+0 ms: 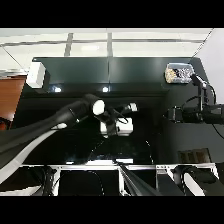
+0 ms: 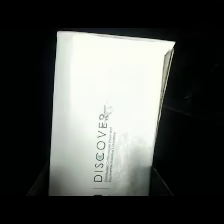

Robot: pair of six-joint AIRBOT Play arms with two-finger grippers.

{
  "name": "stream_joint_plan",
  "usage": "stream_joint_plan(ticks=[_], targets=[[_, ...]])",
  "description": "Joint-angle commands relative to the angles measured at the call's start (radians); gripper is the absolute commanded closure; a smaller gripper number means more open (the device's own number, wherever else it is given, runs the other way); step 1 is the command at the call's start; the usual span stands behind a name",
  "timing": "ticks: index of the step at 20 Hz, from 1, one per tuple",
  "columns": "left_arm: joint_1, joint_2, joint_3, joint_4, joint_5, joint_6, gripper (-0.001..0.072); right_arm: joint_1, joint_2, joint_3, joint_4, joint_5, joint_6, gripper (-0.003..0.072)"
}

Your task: Fold the box and place the chain.

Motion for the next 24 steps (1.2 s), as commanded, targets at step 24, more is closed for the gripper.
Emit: stream_joint_plan(ticks=[24], targets=[[1.166, -0.172, 0.336, 0.240, -0.191, -0.365, 0.0416, 0.000, 0.001, 0.000, 0.000, -0.045, 0.005, 0.0670]])
